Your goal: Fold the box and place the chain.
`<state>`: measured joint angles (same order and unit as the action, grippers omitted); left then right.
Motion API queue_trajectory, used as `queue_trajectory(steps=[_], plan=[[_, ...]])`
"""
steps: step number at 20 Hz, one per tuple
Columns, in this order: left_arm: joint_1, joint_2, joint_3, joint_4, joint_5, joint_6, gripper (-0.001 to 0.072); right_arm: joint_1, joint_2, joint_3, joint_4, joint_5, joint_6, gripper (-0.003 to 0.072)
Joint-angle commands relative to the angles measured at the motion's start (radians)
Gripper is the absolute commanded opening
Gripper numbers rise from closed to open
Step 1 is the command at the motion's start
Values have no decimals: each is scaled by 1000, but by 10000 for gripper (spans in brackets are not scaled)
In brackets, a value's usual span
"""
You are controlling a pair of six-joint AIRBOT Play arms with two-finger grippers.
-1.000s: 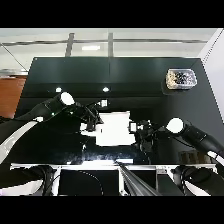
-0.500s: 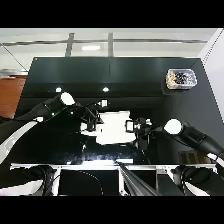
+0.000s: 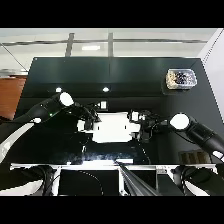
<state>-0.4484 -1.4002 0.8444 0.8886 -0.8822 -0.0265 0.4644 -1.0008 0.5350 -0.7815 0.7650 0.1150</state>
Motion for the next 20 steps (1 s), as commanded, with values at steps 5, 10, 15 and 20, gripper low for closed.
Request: queue_trajectory(steps=[5, 10, 15, 20], plan=[[-31, 13, 1, -5, -2, -3, 27, -8, 0, 3, -51, -26, -58, 706], [-31, 9, 1, -6, 24, -3, 27, -9, -1, -24, -214, 98, 63, 706], [-31, 7, 1, -9, 24, -7, 27, 77, -1, -87, -81, 41, -15, 705], [-31, 7, 1, -12, 11, -7, 27, 200, -25, -87, -83, -156, -14, 705]])
